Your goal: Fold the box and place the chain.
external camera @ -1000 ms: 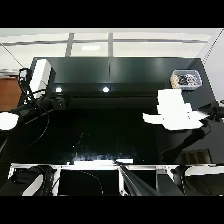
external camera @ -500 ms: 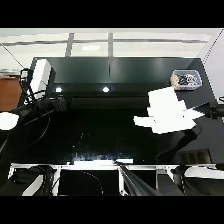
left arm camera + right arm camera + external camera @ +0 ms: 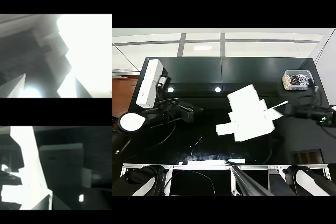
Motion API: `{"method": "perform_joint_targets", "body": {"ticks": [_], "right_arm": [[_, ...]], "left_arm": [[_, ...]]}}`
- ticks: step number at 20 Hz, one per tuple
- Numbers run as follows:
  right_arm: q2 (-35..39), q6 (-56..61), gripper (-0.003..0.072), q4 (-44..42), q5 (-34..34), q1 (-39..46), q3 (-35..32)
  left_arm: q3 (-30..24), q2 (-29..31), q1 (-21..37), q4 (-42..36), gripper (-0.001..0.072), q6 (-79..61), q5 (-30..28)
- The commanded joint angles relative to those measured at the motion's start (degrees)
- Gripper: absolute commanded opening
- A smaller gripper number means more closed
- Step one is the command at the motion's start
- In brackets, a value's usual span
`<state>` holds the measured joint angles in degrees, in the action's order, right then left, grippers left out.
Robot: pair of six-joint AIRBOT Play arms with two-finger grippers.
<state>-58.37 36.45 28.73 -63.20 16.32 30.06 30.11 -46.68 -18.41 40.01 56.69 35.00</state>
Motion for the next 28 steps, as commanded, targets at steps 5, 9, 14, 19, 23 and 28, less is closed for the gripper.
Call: {"method": "perform_joint_targets", "body": {"ticks": [5,9,14,19,23,28], "right_arm": [[11.02,-1.68,0.0041,-4.94,15.54,-20.22,-12.28],[11.02,-1.68,0.0042,-5.01,16.09,-21.62,-12.31],[11.02,-1.49,0.0042,-5.09,15.87,-21.62,-12.31],[11.02,-1.46,0.0042,-5.11,15.93,-21.62,-12.31],[11.02,-1.05,0.0041,-5.11,15.91,-21.62,-12.31],[11.02,-0.85,0.0041,-5.07,15.98,-21.59,-12.31]], "left_arm": [[0.07,-15.82,-1.27,-13.81,0.0705,10.88,1.86],[0.07,-25.07,1.09,-23.67,0.0705,-1.77,15.5],[0.2,-31.69,3.93,-27.47,0.0704,-13.81,20.26],[4.66,-38.86,3.58,-29.16,0.0693,-23.61,29.44],[9.22,-43.25,0.66,-27.39,0.0691,-27.98,32.94],[11.58,-44.74,-1.22,-20.13,0.0541,-29.31,34.12]]}}
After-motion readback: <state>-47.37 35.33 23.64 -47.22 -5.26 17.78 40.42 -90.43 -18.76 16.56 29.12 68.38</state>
